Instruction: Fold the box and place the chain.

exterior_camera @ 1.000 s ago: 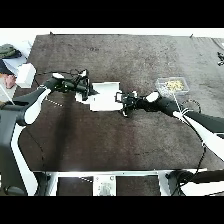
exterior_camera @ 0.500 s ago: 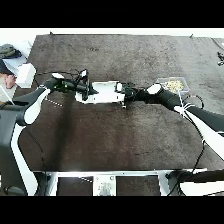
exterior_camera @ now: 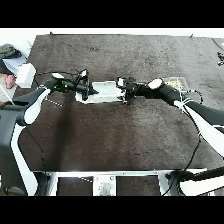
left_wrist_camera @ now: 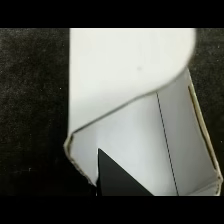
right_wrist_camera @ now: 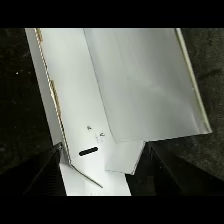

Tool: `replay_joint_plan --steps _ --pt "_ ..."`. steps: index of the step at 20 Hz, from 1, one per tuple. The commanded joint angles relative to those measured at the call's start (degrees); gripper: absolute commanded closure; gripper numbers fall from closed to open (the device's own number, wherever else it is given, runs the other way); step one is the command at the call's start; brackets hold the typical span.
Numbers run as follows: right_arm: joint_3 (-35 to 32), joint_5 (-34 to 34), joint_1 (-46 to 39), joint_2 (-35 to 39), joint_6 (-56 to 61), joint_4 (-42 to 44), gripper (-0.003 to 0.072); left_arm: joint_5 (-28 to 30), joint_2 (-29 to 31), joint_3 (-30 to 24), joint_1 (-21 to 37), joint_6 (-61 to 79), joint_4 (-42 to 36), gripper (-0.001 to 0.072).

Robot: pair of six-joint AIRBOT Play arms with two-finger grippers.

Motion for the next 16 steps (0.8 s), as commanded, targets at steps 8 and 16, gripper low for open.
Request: replay_joint_plan --steps 8,16 --pt "4.9 7.9 -3.0 -3.8 2.4 -0.2 0.0093 0.0 0.0 0.0 0.0 0.0 0.0 0.0696" --pt "15.0 17.5 -4.3 -10.8 6.4 -2.8 0.0093 0.0 0.0 0.0 0.0 0.0 0.0 0.0696"
